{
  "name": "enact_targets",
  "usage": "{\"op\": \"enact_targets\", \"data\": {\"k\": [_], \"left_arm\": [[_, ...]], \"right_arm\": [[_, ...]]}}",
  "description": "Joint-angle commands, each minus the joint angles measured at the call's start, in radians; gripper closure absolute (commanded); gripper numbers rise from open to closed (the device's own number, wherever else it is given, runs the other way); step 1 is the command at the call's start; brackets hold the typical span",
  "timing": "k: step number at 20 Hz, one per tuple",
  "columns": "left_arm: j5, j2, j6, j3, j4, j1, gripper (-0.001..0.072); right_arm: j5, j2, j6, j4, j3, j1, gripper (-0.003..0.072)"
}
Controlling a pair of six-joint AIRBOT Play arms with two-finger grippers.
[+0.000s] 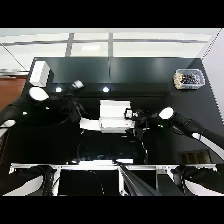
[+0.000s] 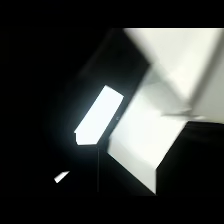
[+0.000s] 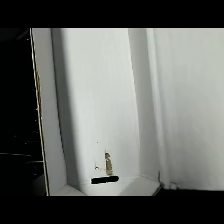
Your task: Fold the box and place the chain.
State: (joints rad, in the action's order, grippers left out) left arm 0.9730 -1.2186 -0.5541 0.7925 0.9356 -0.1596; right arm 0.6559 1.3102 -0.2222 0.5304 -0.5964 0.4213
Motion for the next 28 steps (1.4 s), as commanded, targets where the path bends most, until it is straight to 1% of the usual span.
{"op": "enact_targets", "data": {"k": [1,2,3,5,6,7,8,10,11,14,15,17,20,21,23,24,25,28], "left_arm": [[0.092,0.051,-0.665,-0.021,0.162,0.192,0.0682],[0.139,0.045,-0.741,-0.051,0.119,0.245,0.0682],[0.176,0.034,-0.729,-0.087,0.065,0.288,0.0682],[0.225,-0.016,-0.703,-0.145,-0.039,0.332,0.0682],[0.235,-0.052,-0.684,-0.169,-0.100,0.332,0.0683],[0.237,-0.090,-0.654,-0.183,-0.159,0.319,0.0683],[0.230,-0.124,-0.645,-0.182,-0.185,0.299,0.0684],[0.154,-0.171,-0.646,-0.180,-0.216,0.241,0.0684],[0.142,-0.195,-0.640,-0.178,-0.254,0.206,0.0684],[0.209,-0.257,-0.436,-0.154,-0.409,0.124,0.0683],[0.219,-0.264,-0.393,-0.147,-0.425,0.110,0.0684],[0.218,-0.265,-0.387,-0.135,-0.420,0.105,0.0683],[0.249,-0.264,-0.380,-0.121,-0.420,0.106,0.0678],[0.261,-0.264,-0.364,-0.112,-0.420,0.111,0.0608],[0.294,-0.264,-0.366,-0.084,-0.421,0.130,0.0251],[0.322,-0.264,-0.366,-0.069,-0.420,0.137,0.0126],[0.345,-0.264,-0.366,-0.058,-0.420,0.140,0.0056],[0.372,-0.264,-0.374,-0.025,-0.422,0.128,0.0055]], "right_arm": [[-0.002,0.000,0.002,-0.001,-0.001,0.000,0.0257],[-0.002,0.000,0.002,-0.001,-0.001,0.000,0.0257],[-0.002,0.000,0.002,-0.001,-0.001,0.000,0.0257],[-0.002,0.000,0.002,-0.001,-0.001,0.000,0.0257],[-0.002,0.000,0.002,0.000,-0.001,0.000,0.0257],[-0.002,0.000,0.002,0.000,-0.001,0.000,0.0257],[-0.002,0.000,0.002,0.000,-0.001,0.000,0.0257],[-0.002,0.000,0.002,0.000,-0.001,0.000,0.0257],[-0.002,0.000,0.002,0.000,-0.001,0.000,0.0257],[-0.002,0.000,0.002,0.000,-0.001,0.000,0.0257],[-0.002,0.000,0.002,0.000,-0.001,0.000,0.0257],[-0.002,0.000,0.002,-0.001,-0.001,0.000,0.0257],[-0.002,0.000,0.002,-0.001,-0.001,0.000,0.0257],[-0.002,0.000,0.002,-0.001,-0.001,0.000,0.0257],[-0.002,0.000,0.002,-0.001,-0.001,0.000,0.0257],[-0.002,0.000,0.002,0.000,-0.001,0.000,0.0257],[-0.002,0.000,0.002,-0.001,-0.001,0.000,0.0257],[-0.002,0.000,0.002,0.000,-0.001,0.000,0.0257]]}}
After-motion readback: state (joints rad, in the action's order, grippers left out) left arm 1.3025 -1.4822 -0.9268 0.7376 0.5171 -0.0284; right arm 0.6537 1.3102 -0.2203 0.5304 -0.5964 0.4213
